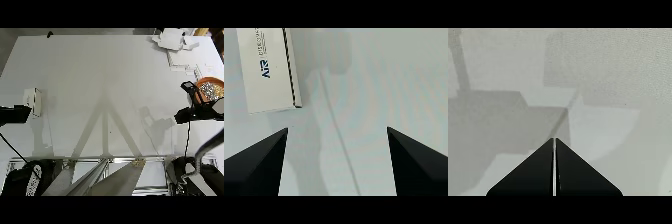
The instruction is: Fold the box and place the chain.
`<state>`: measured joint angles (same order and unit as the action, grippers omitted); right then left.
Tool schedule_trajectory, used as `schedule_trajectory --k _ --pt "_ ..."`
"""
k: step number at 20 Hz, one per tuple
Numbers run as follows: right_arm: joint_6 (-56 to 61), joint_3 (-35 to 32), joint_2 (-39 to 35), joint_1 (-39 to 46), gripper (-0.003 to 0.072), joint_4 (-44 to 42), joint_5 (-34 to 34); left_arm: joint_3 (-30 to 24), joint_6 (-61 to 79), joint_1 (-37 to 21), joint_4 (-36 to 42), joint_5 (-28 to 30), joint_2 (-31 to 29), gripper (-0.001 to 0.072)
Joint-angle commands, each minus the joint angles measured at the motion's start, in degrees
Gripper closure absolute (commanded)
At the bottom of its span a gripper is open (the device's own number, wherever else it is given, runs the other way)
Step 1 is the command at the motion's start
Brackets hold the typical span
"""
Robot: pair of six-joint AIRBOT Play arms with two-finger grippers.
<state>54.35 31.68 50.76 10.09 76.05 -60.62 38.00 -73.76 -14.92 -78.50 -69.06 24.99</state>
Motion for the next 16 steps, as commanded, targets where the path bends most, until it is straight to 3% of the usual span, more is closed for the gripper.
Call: schedule_trajectory --k 1,9,16 --pt "0.0 0.0 0.0 0.0 0.0669 0.0 0.0 0.0 0.0 0.0 0.0 0.2 0.0 0.0019" --pt "0.0 0.0 0.0 0.0 0.0669 0.0 0.0 0.0 0.0 0.0 0.0 0.5 0.1 0.0019" --pt "0.0 0.0 0.0 0.0 0.0669 0.0 0.0 -0.1 0.0 0.0 0.0 3.2 4.7 0.0019"
